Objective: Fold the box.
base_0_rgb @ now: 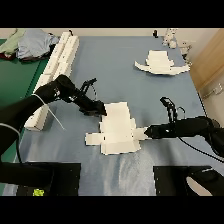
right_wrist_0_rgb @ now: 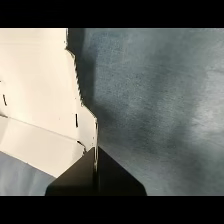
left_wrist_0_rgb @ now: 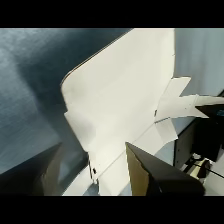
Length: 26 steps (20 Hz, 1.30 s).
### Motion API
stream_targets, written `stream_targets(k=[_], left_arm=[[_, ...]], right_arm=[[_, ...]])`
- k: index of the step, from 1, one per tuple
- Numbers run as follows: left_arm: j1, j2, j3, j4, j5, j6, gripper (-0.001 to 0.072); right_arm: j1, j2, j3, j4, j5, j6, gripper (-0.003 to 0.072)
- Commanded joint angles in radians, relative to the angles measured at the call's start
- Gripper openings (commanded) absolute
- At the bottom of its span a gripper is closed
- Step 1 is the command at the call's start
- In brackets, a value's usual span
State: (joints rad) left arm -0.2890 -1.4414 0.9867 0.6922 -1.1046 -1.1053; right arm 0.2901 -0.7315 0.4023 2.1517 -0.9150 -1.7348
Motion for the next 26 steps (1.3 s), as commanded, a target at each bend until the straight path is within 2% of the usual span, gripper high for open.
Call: stream_targets(k=[1, 7, 14, 15, 16, 24, 25, 26], left_arm=[[0.0, -0.089, 0.0, -0.139, 0.004, 0.121, 0.0592], [0.005, -0.118, 0.0, -0.15, -0.041, 0.191, 0.0592], [0.01, -0.118, 0.012, -0.228, -0.099, 0.326, 0.059], [0.01, -0.119, 0.018, -0.227, -0.109, 0.332, 0.0507], [0.01, -0.12, 0.025, -0.225, -0.121, 0.342, 0.035], [0.009, -0.134, 0.029, -0.194, -0.214, 0.384, 0.0334], [0.009, -0.135, 0.029, -0.192, -0.218, 0.385, 0.0262], [0.009, -0.136, 0.029, -0.19, -0.23, 0.409, 0.0091]], right_arm=[[0.018, 0.002, -0.002, 0.004, 0.008, 0.019, 0.0001], [0.018, 0.002, -0.002, 0.003, 0.005, 0.026, 0.0001], [0.018, 0.002, -0.002, -0.001, -0.01, 0.026, 0.0001], [0.018, 0.001, -0.002, -0.001, -0.011, 0.026, 0.0001], [0.018, 0.002, -0.002, -0.002, -0.011, 0.026, 0.0001], [0.018, 0.001, -0.002, -0.013, -0.01, 0.026, 0.0001], [0.018, 0.001, -0.002, -0.013, -0.01, 0.026, 0.0001], [0.018, 0.001, -0.002, -0.013, -0.01, 0.026, 0.0001]])
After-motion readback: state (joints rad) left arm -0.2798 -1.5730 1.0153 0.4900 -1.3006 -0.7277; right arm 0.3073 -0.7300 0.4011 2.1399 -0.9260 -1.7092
